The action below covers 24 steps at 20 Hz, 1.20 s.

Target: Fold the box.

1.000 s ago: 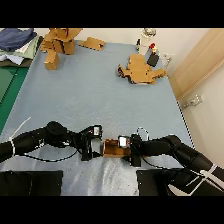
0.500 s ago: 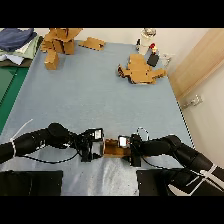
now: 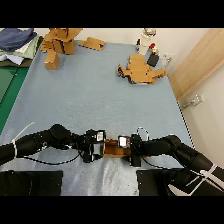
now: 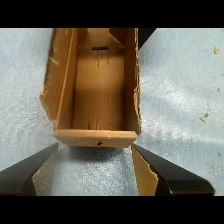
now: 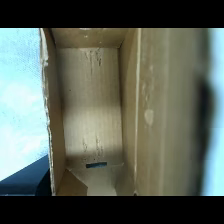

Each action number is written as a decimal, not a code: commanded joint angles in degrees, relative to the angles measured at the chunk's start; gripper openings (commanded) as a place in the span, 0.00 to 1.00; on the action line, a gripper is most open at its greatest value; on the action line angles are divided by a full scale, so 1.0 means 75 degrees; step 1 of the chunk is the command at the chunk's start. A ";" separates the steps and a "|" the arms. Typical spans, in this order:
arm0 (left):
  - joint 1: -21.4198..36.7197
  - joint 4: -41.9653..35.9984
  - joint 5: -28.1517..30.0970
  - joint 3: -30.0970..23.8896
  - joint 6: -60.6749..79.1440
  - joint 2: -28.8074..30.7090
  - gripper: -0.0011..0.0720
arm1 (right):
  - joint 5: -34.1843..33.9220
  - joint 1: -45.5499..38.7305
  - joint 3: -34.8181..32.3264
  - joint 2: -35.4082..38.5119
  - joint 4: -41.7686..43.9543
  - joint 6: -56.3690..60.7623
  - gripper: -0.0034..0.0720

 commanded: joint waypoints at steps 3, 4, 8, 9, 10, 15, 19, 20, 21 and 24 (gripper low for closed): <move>-0.0041 -0.0099 -0.0006 0.0125 0.0000 -0.0108 0.97 | 0.0000 0.0003 0.0003 0.0003 0.0000 0.0000 0.70; -0.0061 -0.0099 -0.0003 0.0128 0.0003 -0.0131 0.97 | 0.0000 0.0003 0.0003 0.0003 0.0000 0.0000 0.70; -0.0335 -0.0093 0.0187 0.0134 0.0000 -0.0137 0.97 | 0.0000 0.0003 0.0003 0.0003 0.0000 0.0000 0.70; -0.0388 -0.0093 0.0256 0.0134 0.0000 -0.0137 0.97 | 0.0000 0.0003 0.0003 0.0003 0.0000 0.0000 0.70; -0.0428 -0.0090 0.0347 0.0134 -0.0003 -0.0143 0.97 | 0.0000 0.0003 0.0003 0.0003 -0.0003 0.0000 0.70; -0.0484 -0.0035 0.0414 0.0181 -0.0061 -0.0192 0.97 | 0.0000 0.0003 0.0003 0.0003 0.0000 0.0000 0.70; -0.0562 0.0047 0.0399 0.0361 -0.0067 -0.0373 0.97 | 0.0000 0.0003 0.0003 0.0003 0.0000 0.0000 0.70; -0.0562 0.0052 0.0385 0.0391 -0.0079 -0.0399 0.97 | 0.0000 0.0003 0.0003 0.0003 0.0000 0.0000 0.70; -0.0562 0.0052 0.0388 0.0393 -0.0079 -0.0399 0.97 | 0.0000 0.0003 0.0003 0.0003 0.0000 0.0000 0.70; -0.0592 0.0085 0.0399 0.0391 -0.0079 -0.0399 0.97 | 0.0000 0.0003 0.0003 0.0003 0.0000 0.0000 0.70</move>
